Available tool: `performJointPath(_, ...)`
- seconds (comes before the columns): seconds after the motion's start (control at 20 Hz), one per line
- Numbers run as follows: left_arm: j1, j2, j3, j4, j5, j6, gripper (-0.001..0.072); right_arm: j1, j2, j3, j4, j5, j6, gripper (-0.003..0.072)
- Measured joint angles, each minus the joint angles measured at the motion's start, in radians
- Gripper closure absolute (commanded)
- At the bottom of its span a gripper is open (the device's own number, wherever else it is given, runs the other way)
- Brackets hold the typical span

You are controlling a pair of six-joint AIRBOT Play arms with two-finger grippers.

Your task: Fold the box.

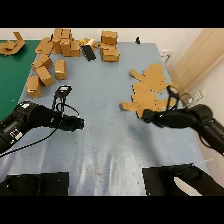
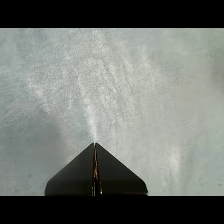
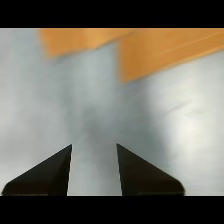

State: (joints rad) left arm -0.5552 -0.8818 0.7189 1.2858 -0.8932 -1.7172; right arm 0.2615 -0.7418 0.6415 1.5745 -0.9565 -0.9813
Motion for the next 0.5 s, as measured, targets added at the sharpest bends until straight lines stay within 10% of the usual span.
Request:
performJointPath(0.25, 0.000, 0.000, 0.000, -0.002, 0.130, 0.003, 0.0698, -0.481, -0.161, 0.215, -0.080, -0.074, -0.310, 0.0221)
performJointPath(0.5, 0.000, 0.000, 0.000, -0.004, 0.238, 0.003, 0.0698, -0.780, -0.467, 0.416, 0.224, -0.067, -0.632, 0.0221)
